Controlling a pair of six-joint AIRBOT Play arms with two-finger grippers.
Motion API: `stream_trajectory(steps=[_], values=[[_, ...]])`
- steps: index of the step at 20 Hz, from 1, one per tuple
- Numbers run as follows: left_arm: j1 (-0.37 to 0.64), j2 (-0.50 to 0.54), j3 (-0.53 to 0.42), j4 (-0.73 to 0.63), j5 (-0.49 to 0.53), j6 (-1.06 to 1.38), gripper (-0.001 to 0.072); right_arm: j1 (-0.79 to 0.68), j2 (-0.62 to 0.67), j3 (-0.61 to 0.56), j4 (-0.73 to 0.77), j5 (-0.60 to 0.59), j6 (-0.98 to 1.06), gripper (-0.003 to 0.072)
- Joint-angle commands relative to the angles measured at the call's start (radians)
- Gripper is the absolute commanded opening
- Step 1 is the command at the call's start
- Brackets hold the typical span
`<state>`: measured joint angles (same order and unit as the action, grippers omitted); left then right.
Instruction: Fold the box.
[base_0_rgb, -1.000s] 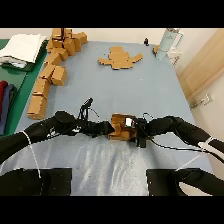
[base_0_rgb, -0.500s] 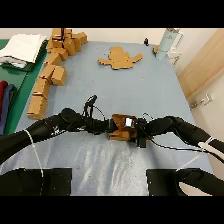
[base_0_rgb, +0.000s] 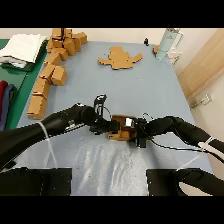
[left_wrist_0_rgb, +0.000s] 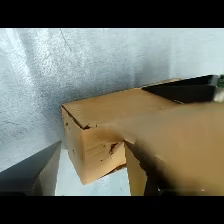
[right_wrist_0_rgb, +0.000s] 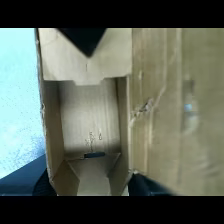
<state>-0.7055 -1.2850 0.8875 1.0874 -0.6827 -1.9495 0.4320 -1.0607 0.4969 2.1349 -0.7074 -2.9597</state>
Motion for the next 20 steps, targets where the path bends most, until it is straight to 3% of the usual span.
stream_trajectory(steps=[1, 5, 10, 11, 12, 17, 18, 20], values=[[-0.064, -0.085, 0.134, 0.236, -0.143, -0.243, 0.058, 0.0, 0.0, 0.0, 0.0, 0.0, 0.0, 0.0508], [-0.13, -0.159, 0.251, 0.409, -0.309, -0.383, 0.058, 0.0, 0.0, 0.0, 0.0, 0.0, 0.0, 0.0508], [-0.155, -0.2, 0.263, 0.421, -0.312, -0.43, 0.058, 0.0, 0.0, 0.0, 0.0, 0.0, 0.0, 0.0508], [-0.161, -0.208, 0.264, 0.422, -0.306, -0.438, 0.0513, 0.0, 0.0, 0.0, 0.0, 0.0, 0.0, 0.0508], [-0.165, -0.218, 0.266, 0.425, -0.3, -0.438, 0.0402, 0.0, 0.0, 0.0, 0.0, 0.0, 0.0, 0.0508], [-0.192, -0.257, 0.274, 0.437, -0.295, -0.453, 0.04, 0.0, 0.0, 0.0, 0.0, 0.0, 0.0, 0.0508], [-0.193, -0.264, 0.278, 0.441, -0.31, -0.452, 0.0297, 0.0, 0.0, 0.0, 0.0, 0.0, 0.0, 0.0507], [-0.193, -0.271, 0.284, 0.449, -0.312, -0.459, 0.0282, 0.0, 0.0, 0.0, 0.0, 0.0, 0.0, 0.0508]])
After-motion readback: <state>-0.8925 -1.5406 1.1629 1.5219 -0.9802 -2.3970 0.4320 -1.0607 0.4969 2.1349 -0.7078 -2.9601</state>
